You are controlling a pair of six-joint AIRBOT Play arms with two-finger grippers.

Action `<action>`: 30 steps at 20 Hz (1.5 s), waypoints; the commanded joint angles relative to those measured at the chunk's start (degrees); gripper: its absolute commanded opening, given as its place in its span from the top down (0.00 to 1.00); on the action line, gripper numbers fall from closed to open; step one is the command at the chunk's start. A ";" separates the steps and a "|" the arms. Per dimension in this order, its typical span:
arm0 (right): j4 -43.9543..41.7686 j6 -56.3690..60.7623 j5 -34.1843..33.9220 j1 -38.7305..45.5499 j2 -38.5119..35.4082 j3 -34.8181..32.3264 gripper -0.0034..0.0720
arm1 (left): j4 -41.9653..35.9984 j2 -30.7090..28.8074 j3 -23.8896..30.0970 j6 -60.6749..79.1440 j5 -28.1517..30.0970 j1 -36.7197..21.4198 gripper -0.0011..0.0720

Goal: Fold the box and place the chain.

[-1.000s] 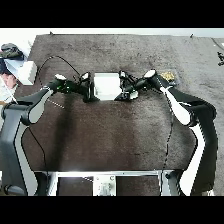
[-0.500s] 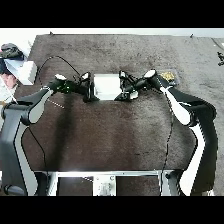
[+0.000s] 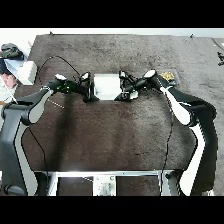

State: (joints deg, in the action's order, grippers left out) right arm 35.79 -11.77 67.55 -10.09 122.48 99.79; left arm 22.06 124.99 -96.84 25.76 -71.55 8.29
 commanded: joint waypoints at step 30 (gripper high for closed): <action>5.14 3.37 4.17 5.92 -4.92 0.02 0.00 | -0.20 0.02 -0.07 0.02 0.22 0.00 0.34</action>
